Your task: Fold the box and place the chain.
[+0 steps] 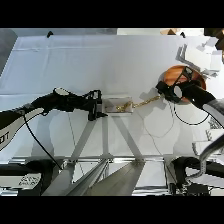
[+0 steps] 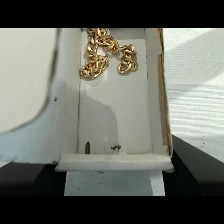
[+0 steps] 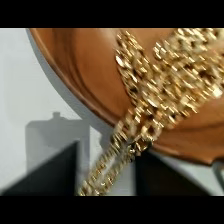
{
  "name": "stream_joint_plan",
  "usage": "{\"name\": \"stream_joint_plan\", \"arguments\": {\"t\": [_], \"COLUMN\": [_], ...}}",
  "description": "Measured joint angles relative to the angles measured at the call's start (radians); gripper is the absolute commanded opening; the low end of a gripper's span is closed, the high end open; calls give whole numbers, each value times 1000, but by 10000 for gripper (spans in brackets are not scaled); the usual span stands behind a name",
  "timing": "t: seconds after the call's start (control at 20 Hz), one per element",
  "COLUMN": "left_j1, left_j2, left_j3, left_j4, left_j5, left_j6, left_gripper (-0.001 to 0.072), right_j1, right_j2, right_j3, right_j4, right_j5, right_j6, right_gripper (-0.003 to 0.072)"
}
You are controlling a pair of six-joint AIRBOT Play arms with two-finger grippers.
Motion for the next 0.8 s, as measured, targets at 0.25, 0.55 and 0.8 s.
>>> {"name": "stream_joint_plan", "arguments": {"t": [0.25,0.55,0.8], "left_j1": [0,0,0], "left_j2": [0,0,0], "left_j3": [0,0,0], "left_j4": [0,0,0], "left_j5": [0,0,0], "left_j6": [0,0,0], "left_gripper": [392,392,392], "right_j1": [8,110,224], "right_j2": [-20,78,237], "right_j3": [11,13,13], "right_j4": [-50,-60,-11], "right_j5": [-16,93,259], "right_j6": [-24,-333,-603], "right_gripper": [12,11,9]}}
